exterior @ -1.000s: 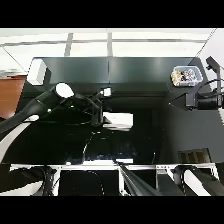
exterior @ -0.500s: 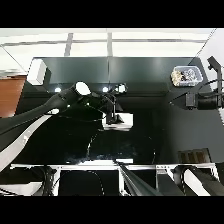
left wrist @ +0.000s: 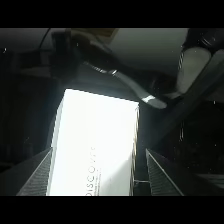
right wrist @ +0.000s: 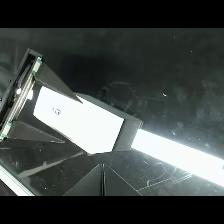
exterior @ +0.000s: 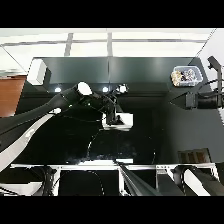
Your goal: Fold the box and place the chain.
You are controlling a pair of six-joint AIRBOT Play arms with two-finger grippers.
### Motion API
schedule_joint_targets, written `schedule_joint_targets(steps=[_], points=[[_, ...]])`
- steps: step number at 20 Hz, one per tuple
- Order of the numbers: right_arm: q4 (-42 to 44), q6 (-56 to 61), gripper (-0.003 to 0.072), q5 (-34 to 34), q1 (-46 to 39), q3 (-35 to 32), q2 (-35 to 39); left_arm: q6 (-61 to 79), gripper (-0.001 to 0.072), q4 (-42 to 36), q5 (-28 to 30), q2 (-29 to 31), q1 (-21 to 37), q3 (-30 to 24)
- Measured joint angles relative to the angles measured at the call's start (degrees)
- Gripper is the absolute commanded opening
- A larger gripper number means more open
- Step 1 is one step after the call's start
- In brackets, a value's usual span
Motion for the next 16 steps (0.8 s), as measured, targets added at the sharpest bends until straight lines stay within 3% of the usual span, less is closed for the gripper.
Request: schedule_joint_targets(steps=[10, 16], points=[[0.0, -0.1, 0.0019, 0.0, 0.0, 0.0, 0.0, -0.2, 0.0714, 3.9, -0.3, 0.0, -0.2, 0.0], [0.0, -0.1, 0.0019, 0.0, 0.0, 0.0, 0.0, -0.2, 0.0714, 11.7, 0.8, -0.1, -2.2, 0.0]])
